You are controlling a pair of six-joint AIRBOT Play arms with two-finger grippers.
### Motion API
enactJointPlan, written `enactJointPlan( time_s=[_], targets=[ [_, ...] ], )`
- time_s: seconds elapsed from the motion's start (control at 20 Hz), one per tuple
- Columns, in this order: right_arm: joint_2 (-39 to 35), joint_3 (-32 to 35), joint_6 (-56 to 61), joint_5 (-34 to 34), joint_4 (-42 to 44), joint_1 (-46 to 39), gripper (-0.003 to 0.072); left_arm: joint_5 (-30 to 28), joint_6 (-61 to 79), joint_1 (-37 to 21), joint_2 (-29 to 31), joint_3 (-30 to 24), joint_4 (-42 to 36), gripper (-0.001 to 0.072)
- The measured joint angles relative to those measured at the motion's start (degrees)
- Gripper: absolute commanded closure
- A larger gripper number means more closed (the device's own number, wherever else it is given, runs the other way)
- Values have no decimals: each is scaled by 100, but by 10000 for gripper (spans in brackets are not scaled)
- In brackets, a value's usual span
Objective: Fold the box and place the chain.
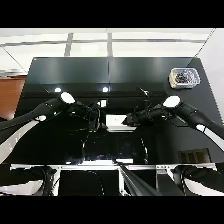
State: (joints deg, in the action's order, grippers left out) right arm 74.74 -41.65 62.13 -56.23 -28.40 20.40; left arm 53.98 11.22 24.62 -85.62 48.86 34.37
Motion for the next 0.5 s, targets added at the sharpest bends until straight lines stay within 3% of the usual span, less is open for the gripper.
enactJointPlan(
  time_s=[0.25,0.45,0.5],
  targets=[
    [39,-11,55,-15,-140,-26,671,0,-2,0,0,0,-2,217],
    [-286,-396,-28,-817,-350,-452,671,-24,-46,0,17,-2,-20,210],
    [-468,-531,-35,-1064,-372,-651,671,-96,-48,0,46,-4,-7,104]
  ],
)
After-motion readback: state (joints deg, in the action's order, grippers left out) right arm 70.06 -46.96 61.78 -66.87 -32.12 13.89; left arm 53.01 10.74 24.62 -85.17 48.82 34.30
